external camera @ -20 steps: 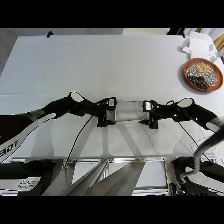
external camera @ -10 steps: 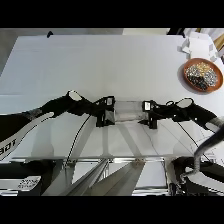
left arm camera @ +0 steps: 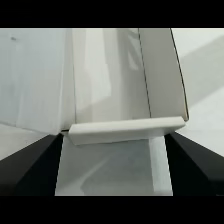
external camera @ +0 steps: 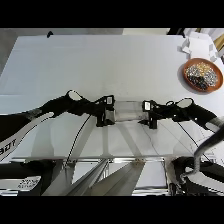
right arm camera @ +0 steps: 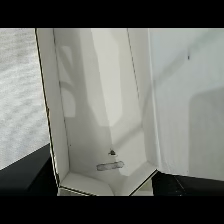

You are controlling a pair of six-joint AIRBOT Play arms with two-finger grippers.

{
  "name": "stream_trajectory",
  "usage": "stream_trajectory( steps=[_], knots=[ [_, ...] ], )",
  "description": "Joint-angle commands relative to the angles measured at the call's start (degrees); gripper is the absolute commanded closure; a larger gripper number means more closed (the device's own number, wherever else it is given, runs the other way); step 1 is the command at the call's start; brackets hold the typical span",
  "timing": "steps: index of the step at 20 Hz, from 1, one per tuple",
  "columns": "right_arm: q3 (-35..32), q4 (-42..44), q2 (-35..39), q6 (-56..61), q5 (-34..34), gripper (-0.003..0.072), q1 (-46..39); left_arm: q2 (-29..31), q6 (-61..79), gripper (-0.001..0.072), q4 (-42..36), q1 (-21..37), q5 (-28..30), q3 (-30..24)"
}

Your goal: Fold the box and place the chain.

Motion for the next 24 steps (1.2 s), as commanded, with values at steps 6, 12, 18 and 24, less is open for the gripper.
stream_trajectory(
  steps=[6,12,18,24],
  knots=[
    [0.02,-0.02,0.04,-0.02,0.11,0.0245,0.0,-0.35,0.2,0.0008,-1.66,-1.62,2.29,-0.02],
    [0.02,-0.02,0.04,-0.02,0.09,0.0245,0.0,-0.85,0.17,0.002,-3.41,-2.27,4.48,-0.02],
    [0.02,-0.02,0.04,-0.02,0.09,0.0245,-0.02,-0.85,0.17,0.0609,-3.13,-2.56,4.72,-0.02],
    [0.02,-0.02,0.04,-0.02,0.09,0.0245,-0.02,-0.72,0.15,0.0624,-3.17,-2.54,5.55,-0.02]
  ],
)
